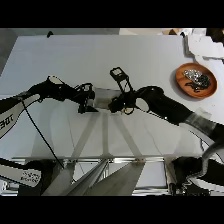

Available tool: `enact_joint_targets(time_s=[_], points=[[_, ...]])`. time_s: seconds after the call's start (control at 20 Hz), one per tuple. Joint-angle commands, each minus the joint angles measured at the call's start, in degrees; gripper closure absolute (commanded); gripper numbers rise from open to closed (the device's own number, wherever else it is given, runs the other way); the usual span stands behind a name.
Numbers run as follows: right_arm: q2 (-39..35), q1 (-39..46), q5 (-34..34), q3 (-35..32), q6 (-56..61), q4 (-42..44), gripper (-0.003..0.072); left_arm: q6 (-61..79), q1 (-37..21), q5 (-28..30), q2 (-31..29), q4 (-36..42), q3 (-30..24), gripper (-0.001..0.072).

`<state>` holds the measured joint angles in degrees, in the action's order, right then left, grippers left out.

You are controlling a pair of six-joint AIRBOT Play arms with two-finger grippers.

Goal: Fold the box and place the chain.

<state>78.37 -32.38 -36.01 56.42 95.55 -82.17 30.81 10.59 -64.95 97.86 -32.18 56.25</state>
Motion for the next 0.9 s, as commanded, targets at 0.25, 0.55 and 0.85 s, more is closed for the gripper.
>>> enact_joint_targets(time_s=[0.25,0.55,0.85], points=[[2.29,-0.2,8.15,0.02,0.13,3.93,0.0676,0.02,-0.02,0.02,-0.02,0.0,0.02,0.0371],[2.29,-2.19,10.93,0.02,-0.02,4.83,0.0676,0.02,-0.02,0.02,-0.02,0.0,0.02,0.0371],[2.29,-4.61,15.32,0.02,-0.02,4.81,0.0677,0.02,-0.02,0.02,-0.02,0.0,0.02,0.0371]])
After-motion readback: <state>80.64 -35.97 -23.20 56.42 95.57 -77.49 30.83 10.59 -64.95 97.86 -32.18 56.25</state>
